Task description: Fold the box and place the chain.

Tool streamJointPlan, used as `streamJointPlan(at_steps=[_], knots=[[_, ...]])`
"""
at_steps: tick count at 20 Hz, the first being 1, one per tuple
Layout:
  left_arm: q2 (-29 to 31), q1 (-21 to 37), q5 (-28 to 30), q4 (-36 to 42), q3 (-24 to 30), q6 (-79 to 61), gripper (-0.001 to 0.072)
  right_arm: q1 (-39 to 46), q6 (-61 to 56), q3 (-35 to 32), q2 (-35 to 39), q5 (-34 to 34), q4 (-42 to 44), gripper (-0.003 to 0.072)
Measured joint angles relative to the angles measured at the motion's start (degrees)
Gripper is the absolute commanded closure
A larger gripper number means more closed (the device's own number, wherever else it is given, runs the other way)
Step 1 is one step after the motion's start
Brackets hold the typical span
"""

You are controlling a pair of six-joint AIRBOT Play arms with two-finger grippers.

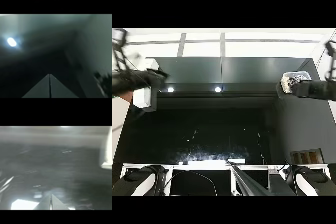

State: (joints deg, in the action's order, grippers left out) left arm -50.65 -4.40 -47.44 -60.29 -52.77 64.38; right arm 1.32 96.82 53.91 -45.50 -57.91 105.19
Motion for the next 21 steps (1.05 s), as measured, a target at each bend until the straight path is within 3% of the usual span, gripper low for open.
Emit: streamJointPlan(at_steps=[3,7,21], knots=[[1.73,-8.9,0.81,-10.51,6.12,14.36,0.0682,0.0,-8.22,-9.4,7.43,3.48,-11.15,0.0663],[3.54,-12.92,2.05,-14.99,10.16,23.12,0.0683,0.0,-13.03,-16.09,11.45,4.85,-16.83,0.0664],[8.15,-14.43,5.38,-18.95,14.16,27.52,0.0682,0.0,-15.41,-18.6,12.92,5.01,-19.74,0.0663]])
